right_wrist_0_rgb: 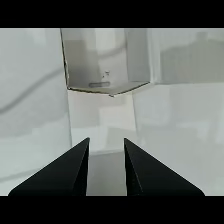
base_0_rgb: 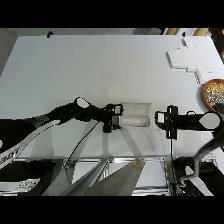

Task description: Fold the box and place the chain.

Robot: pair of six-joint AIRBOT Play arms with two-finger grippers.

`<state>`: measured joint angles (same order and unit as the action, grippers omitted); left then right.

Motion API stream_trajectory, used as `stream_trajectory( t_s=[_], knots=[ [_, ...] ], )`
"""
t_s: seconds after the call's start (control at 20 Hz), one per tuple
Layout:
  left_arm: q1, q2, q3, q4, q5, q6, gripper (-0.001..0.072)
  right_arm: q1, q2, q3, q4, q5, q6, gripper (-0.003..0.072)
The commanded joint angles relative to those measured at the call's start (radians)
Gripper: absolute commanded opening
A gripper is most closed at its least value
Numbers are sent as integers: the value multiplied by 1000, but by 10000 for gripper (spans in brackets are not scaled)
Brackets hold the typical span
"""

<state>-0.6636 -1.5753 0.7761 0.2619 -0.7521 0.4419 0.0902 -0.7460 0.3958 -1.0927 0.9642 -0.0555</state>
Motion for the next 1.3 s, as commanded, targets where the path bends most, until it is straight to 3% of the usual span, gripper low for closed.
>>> stream_trajectory(
  t_s=[0.0,0.35,0.55,1.1,1.2,1.25],
  knots=[
    [1,1,1,0,0,0,274,29,-59,0,-25,-40,-87,223],
    [1,1,1,0,0,0,274,28,-232,0,218,-134,-270,175],
    [1,1,1,0,0,0,274,28,-270,0,278,-176,-319,171],
    [1,1,1,0,0,0,274,52,-325,-1,421,-95,-320,165],
    [1,1,1,0,0,0,274,76,-353,-1,421,-113,-320,192],
    [1,1,1,0,0,0,274,80,-353,-1,422,-115,-320,250]
  ],
)
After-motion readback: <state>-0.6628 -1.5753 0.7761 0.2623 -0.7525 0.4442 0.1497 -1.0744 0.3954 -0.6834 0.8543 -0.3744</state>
